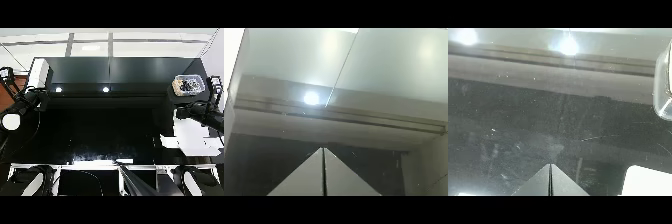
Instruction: Fold the box and place the chain.
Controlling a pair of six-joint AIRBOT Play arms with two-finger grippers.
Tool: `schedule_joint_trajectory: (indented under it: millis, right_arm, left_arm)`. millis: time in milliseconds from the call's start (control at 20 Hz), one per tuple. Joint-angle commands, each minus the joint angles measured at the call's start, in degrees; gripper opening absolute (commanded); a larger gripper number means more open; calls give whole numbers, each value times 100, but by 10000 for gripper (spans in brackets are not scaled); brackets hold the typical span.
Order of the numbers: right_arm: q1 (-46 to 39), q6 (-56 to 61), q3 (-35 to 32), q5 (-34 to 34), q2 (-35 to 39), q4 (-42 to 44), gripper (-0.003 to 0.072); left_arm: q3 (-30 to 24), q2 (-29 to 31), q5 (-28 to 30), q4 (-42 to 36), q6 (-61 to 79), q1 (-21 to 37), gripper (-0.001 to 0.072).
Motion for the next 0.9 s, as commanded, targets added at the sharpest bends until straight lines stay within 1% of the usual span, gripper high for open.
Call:
schedule_joint_trajectory:
  millis: [0, 550, 750, 850]
  right_arm:
    - [-4, 2, -2, 0, 4, 2, 11]
    - [-4, 2, -2, 2, 4, 2, 11]
    - [-4, 4, -2, -2, 4, 13, 11]
    - [2, 2, -2, -339, 2, 227, 11]
  left_arm:
    - [-2, -2, 0, 0, 0, -2, 30]
    - [-2, -9, 46, 24, 11, -2, 30]
    - [-2, -26, 376, -2, 2, -9, 30]
    - [-2, -28, 800, -4, 0, -13, 30]
